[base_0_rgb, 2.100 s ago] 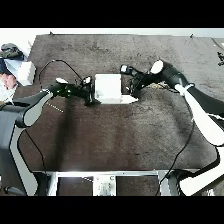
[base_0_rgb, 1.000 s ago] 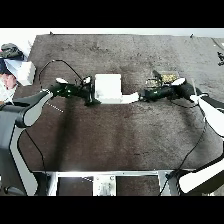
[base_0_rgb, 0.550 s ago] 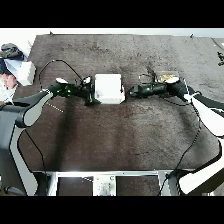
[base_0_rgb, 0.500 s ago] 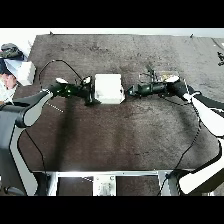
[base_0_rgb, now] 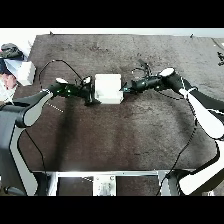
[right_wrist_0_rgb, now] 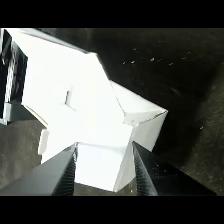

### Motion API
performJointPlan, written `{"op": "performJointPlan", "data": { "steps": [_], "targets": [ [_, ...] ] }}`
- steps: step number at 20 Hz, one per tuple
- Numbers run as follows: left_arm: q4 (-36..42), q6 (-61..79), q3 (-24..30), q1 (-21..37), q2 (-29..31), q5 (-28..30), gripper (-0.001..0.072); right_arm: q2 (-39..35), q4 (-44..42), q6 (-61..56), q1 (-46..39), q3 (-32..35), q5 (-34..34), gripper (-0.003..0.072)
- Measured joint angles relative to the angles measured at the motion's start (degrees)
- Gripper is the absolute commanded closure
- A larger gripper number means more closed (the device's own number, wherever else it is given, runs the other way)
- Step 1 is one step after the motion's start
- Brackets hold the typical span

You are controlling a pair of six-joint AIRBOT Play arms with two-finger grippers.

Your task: Fold the box and place the chain.

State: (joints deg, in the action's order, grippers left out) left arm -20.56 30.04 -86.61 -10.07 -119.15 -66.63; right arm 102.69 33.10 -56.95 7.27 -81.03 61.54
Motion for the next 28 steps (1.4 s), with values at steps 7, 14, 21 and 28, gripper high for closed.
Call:
{"op": "performJointPlan", "data": {
  "steps": [7, 14, 21, 28],
  "targets": [
    [0.00, 0.00, 0.00, 0.00, 0.00, 0.00, 0.0293, 0.00, 12.46, -7.89, 4.24, -4.09, -0.17, 0.0273],
    [0.00, 0.00, 0.00, 0.00, 0.00, 0.00, 0.0293, 0.17, 19.80, -13.33, 7.65, -5.92, -2.93, 0.0274],
    [0.02, 0.00, 0.00, 0.00, 0.00, -0.02, 0.0293, 1.55, 26.88, -19.04, 10.58, -8.98, -3.08, 0.0274],
    [0.00, 0.00, 0.00, 0.00, 0.00, -0.04, 0.0293, 3.82, 35.26, -25.57, 13.00, -10.93, -2.21, 0.0274]
  ]
}}
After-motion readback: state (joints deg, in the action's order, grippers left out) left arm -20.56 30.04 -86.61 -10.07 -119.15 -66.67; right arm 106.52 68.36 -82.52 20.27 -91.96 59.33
